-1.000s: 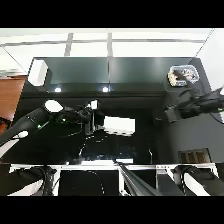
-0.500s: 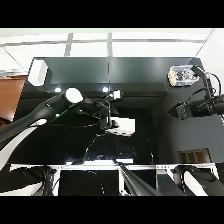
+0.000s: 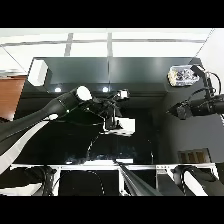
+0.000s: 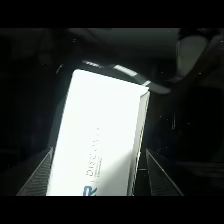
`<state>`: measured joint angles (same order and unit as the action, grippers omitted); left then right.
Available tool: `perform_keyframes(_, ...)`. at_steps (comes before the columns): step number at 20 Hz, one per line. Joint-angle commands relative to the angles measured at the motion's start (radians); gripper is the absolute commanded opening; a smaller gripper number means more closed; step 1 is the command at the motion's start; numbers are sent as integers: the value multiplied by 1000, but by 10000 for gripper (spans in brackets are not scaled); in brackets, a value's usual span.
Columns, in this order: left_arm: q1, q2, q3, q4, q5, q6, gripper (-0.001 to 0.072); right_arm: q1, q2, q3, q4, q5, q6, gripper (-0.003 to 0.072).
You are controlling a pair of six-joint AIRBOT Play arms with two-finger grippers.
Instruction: Fold the box and place the chain.
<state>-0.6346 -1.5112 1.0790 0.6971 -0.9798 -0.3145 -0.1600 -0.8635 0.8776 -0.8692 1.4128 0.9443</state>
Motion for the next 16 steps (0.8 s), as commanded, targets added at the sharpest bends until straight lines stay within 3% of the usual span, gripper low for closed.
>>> perform_keyframes(1, -16, -9, 4, 14, -1, -5, 710, 0, 0, 0, 5, -4, -21, 11)
perform_keyframes(10, -21, -13, 38, 29, -27, -7, 708, 0, 0, 0, 5, -20, -25, 11)
perform_keyframes(16, -37, -14, 38, 129, -61, -7, 708, 0, 0, 0, 5, -20, -24, 11)
